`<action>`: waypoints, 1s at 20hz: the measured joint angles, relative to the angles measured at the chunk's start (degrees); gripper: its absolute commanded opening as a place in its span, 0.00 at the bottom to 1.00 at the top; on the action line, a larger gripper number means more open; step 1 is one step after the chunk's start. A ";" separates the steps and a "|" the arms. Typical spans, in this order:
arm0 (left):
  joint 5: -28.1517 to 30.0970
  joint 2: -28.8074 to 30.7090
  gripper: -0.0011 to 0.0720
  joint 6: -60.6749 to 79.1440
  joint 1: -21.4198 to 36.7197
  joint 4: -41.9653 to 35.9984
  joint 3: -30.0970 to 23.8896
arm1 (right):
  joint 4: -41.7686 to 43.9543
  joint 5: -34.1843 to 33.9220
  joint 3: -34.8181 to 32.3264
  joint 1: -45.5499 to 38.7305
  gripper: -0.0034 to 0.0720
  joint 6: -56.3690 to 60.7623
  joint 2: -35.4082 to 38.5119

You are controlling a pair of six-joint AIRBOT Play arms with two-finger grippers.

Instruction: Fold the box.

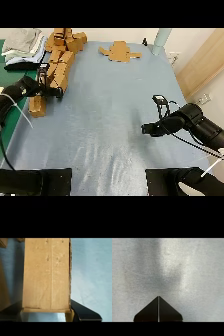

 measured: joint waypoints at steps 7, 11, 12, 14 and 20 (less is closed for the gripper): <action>-2.45 -6.78 0.72 -9.20 0.15 6.73 9.20 | 0.02 0.00 0.00 0.00 0.05 0.00 0.00; -2.16 -8.48 0.72 -10.23 0.15 7.54 10.19 | 0.02 0.00 0.00 0.00 0.05 0.00 0.00; -1.77 -8.68 0.72 -10.38 0.15 7.63 10.32 | 0.02 0.00 0.00 0.00 0.05 0.00 0.00; -1.49 -8.94 0.72 -10.56 0.15 7.76 10.43 | 0.02 0.00 0.00 0.00 0.05 0.00 0.00; -1.07 -9.25 0.72 -10.75 0.15 7.85 10.54 | 0.02 0.00 0.00 0.00 0.05 0.02 0.00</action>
